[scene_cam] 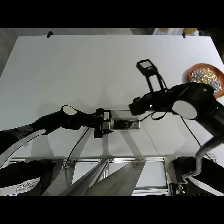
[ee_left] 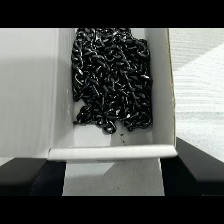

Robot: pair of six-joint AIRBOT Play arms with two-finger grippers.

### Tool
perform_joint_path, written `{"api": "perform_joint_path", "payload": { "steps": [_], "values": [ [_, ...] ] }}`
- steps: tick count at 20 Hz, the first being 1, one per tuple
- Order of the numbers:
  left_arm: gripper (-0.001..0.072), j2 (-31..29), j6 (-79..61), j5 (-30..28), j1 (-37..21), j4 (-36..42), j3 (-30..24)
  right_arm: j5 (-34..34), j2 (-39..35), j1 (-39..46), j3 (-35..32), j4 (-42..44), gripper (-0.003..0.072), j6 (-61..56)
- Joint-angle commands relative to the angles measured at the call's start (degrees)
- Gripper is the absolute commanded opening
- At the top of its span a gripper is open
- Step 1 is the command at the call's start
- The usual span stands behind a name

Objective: Fold the box and place the chain.

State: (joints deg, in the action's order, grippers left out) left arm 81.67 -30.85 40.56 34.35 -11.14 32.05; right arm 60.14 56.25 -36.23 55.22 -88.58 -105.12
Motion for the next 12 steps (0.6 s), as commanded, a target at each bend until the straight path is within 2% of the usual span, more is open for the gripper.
{"api": "perform_joint_path", "payload": {
  "steps": [1,5,7,8,10,12],
  "values": [
    [0.0133,-0.02,0.0,-0.02,-0.04,-0.02,0.02,3.37,0.92,8.87,0.07,-5.51,0.0164,0.68],
    [0.0134,-0.02,0.0,0.0,-0.04,-0.02,0.02,3.69,6.54,16.81,-2.6,-8.61,0.0169,0.94],
    [0.0133,-0.02,0.0,-0.02,-0.04,-0.02,0.02,1.95,9.14,18.88,-5.14,-8.66,0.0202,3.06],
    [0.0133,-0.02,0.0,0.0,-0.04,-0.02,0.02,1.4,10.25,19.56,-6.21,-8.7,0.0222,3.43],
    [0.0134,-0.02,0.0,0.0,-0.04,-0.02,0.02,0.15,12.39,20.24,-7.78,-8.7,0.036,3.61],
    [0.0134,-0.02,0.0,-0.02,-0.04,-0.02,0.02,-2.14,14.08,20.28,-8.87,-8.79,0.0379,3.65]
  ]
}}
